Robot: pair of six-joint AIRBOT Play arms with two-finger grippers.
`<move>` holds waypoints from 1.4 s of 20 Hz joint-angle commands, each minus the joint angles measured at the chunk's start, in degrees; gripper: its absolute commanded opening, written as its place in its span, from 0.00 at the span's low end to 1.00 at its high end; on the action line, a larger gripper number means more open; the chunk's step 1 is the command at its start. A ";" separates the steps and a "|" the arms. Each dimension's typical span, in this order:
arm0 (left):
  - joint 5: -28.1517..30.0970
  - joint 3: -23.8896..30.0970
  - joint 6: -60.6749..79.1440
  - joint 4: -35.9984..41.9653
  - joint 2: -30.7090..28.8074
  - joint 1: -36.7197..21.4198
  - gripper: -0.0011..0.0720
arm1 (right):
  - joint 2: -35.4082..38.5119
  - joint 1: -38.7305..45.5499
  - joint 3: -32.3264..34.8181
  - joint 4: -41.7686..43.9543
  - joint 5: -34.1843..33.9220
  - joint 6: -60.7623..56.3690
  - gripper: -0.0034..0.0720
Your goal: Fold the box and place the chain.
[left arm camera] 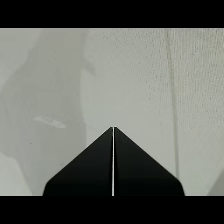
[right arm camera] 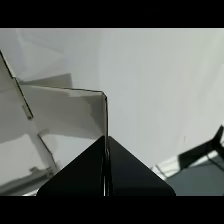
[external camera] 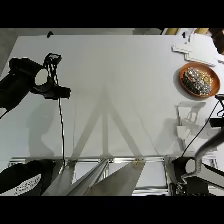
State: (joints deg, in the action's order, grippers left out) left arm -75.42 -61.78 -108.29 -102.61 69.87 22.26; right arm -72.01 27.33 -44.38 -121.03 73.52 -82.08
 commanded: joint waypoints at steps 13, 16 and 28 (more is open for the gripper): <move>0.17 0.02 0.00 0.17 -0.04 -0.04 0.03 | 26.71 -36.87 14.97 46.58 -14.29 3.87 0.07; 6.86 0.02 0.20 0.28 0.00 -0.02 0.03 | 26.75 -41.09 16.52 46.51 -15.91 2.60 0.07; 9.90 0.15 59.28 62.99 10.01 -0.02 0.74 | 26.77 -43.04 16.52 49.07 -18.84 2.60 0.07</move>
